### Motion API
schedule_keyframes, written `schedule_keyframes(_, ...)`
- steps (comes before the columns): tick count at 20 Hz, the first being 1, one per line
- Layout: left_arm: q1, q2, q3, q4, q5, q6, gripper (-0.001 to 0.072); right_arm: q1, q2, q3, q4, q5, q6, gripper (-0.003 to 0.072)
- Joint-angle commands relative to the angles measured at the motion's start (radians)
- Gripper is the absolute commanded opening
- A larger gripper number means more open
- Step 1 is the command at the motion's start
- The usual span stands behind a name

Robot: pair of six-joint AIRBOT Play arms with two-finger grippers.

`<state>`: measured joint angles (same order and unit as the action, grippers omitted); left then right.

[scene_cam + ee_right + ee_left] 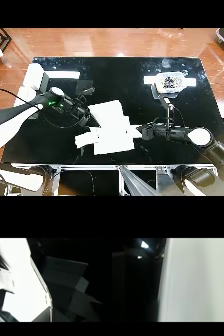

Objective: Fold the box and place the chain.

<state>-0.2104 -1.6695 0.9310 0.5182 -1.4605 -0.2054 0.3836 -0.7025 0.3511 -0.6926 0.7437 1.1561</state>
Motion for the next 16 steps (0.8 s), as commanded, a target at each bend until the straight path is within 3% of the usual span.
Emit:
schedule_keyframes(1,-0.010,-0.001,0.001,0.027,-0.003,0.000,0.0022,0.001,0.000,0.000,0.000,-0.003,0.001,0.0024)
schedule_keyframes(2,-0.010,0.000,0.001,0.039,-0.004,0.000,0.0020,0.001,0.000,0.000,0.000,-0.008,0.000,0.0074)
schedule_keyframes(4,-0.010,0.000,0.001,0.055,-0.005,0.000,0.0019,-0.011,0.000,0.002,-0.016,-0.024,0.016,0.0679)
schedule_keyframes(7,-0.010,0.009,0.003,0.054,0.009,0.000,0.0016,-0.107,0.002,0.048,-0.104,0.056,0.019,0.0698)
schedule_keyframes(11,-0.026,0.084,0.003,0.070,0.100,0.047,0.0015,-0.288,0.004,0.230,-0.326,0.275,0.014,0.0698)
schedule_keyframes(16,-0.143,0.265,-0.003,0.255,0.360,0.138,0.0014,-0.397,0.004,0.364,-0.514,0.285,0.014,0.0697)
